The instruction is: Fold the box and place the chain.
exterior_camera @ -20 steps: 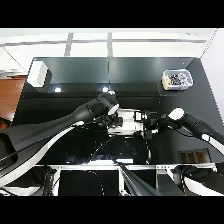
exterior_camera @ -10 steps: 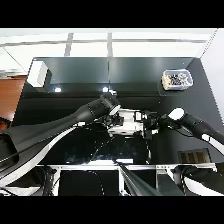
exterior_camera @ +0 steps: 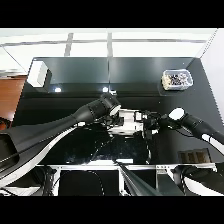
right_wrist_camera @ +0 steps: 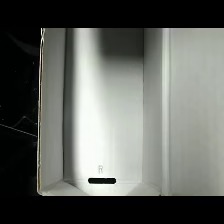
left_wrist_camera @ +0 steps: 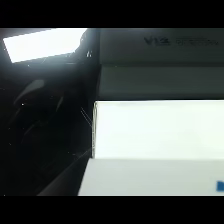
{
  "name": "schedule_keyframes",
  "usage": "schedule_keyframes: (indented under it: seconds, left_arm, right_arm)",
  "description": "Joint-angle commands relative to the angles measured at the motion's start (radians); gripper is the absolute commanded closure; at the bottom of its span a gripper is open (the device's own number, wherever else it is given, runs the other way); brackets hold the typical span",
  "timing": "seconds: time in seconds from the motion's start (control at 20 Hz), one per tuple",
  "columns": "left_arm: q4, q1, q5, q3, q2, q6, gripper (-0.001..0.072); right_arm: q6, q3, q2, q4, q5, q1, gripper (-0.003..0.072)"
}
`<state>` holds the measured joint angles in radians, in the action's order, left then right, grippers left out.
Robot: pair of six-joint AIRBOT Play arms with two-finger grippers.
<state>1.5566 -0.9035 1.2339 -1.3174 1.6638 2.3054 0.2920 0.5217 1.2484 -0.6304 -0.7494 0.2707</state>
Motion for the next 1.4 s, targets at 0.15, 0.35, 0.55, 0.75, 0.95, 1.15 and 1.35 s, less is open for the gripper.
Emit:
schedule_keyframes:
  seconds: [0.15,0.35,0.55,0.75,0.95,1.15,1.35]
  left_arm:
    - [-0.006,0.001,0.010,-0.001,0.000,0.008,0.0689]
    - [-0.006,0.003,0.027,-0.001,0.000,0.034,0.0689]
    - [-0.023,0.003,0.019,-0.001,0.000,0.059,0.0689]
    - [-0.022,0.003,0.014,-0.001,0.000,0.059,0.0688]
    - [-0.022,0.003,0.012,-0.001,0.000,0.059,0.0688]
    - [-0.024,0.003,0.004,-0.001,0.000,0.059,0.0688]
    - [-0.024,0.003,0.004,-0.001,0.000,0.059,0.0688]
  right_arm:
    - [-0.137,0.014,-0.007,-0.022,-0.012,-0.003,-0.0024]
    - [-0.259,0.051,-0.106,-0.245,-0.135,-0.010,-0.0019]
    - [-0.260,0.051,-0.134,-0.278,-0.154,-0.017,-0.0017]
    - [-0.259,0.050,-0.134,-0.206,-0.167,-0.017,0.0115]
    - [-0.260,0.050,-0.133,-0.201,-0.198,-0.016,0.0392]
    - [-0.262,0.043,-0.121,-0.113,-0.196,-0.006,0.0576]
    - [-0.279,0.043,-0.084,-0.011,-0.117,0.050,0.0625]
